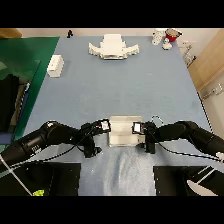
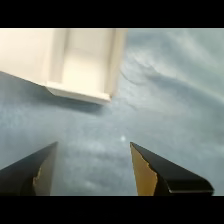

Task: Fold the box.

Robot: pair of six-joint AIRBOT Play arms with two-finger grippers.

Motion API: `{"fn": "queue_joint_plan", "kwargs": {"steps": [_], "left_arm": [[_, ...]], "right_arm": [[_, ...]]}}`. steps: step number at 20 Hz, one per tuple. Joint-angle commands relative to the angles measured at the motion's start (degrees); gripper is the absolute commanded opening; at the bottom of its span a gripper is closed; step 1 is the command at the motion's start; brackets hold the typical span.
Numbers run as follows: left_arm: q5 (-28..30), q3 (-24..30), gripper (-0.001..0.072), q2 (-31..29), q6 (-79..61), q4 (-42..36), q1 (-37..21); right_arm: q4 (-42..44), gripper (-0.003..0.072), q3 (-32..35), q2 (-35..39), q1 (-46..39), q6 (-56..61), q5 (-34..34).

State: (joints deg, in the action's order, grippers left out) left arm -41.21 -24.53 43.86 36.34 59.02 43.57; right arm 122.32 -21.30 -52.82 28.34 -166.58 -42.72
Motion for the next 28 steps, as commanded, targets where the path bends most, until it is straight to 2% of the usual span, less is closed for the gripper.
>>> {"fn": "queue_joint_plan", "kwargs": {"steps": [1,4,8,11,20,23,28], "left_arm": [[6.2,1.8,0.0693,4.6,-12.6,-6.8,-2.0],[6.2,1.7,0.0693,10.0,-23.1,-13.5,-2.0],[7.2,1.2,0.0693,13.7,-31.0,-21.6,-2.0],[9.8,1.1,0.0693,13.7,-30.9,-21.8,-2.7],[8.7,0.1,0.0693,14.1,-34.1,-23.7,-4.0],[8.6,-0.5,0.0693,16.2,-37.6,-28.3,-3.9],[8.9,-2.2,0.0693,20.4,-38.6,-28.9,-3.9]], "right_arm": [[0.0,0.0405,0.0,0.0,0.0,0.0,0.0],[0.0,0.0405,0.0,0.0,0.0,0.0,0.0],[0.0,0.0406,0.0,0.0,0.0,0.0,0.0],[0.0,0.0405,0.0,0.0,0.0,0.0,0.0],[0.0,0.0405,0.0,0.0,0.0,0.0,0.0],[0.0,0.0405,0.0,0.0,0.0,0.0,0.0],[0.0,0.0405,0.0,0.0,0.0,0.0,0.0]]}}
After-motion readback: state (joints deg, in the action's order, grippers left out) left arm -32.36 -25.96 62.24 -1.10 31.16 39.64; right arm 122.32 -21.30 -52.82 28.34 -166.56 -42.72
